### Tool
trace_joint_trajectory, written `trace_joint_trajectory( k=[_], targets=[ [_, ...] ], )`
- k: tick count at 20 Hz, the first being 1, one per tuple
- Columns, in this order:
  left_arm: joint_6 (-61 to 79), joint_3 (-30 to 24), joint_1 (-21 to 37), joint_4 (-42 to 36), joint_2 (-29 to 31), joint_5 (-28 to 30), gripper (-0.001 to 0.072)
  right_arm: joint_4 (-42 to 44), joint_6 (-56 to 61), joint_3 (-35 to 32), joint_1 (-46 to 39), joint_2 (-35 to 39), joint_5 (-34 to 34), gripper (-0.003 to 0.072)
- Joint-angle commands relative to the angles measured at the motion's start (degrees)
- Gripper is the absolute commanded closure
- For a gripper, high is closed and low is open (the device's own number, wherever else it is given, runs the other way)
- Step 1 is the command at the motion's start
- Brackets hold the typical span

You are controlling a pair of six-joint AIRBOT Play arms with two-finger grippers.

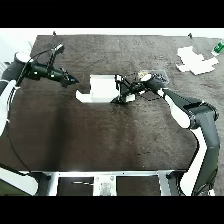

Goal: Fold the box and place the chain.

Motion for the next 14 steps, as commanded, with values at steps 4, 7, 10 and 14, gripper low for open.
trace_joint_trajectory(
  k=[4,7,10,14],
  targets=[
    [-14.3,-13.7,6.3,-6.5,2.5,9.9,0.0694,0.0,0.0,0.0,0.0,0.0,0.0,0.0119],
    [-18.1,-16.2,7.3,-6.5,2.5,10.7,0.0694,0.0,0.0,0.0,0.0,0.0,0.0,0.0119],
    [-22.7,-16.2,9.1,-6.0,2.5,10.9,0.0694,0.0,0.0,0.0,0.0,0.0,0.0,0.0119],
    [-31.2,-16.2,12.5,-2.5,2.5,6.8,0.0694,0.0,0.0,0.0,0.0,0.0,0.0,0.0119]
  ],
)
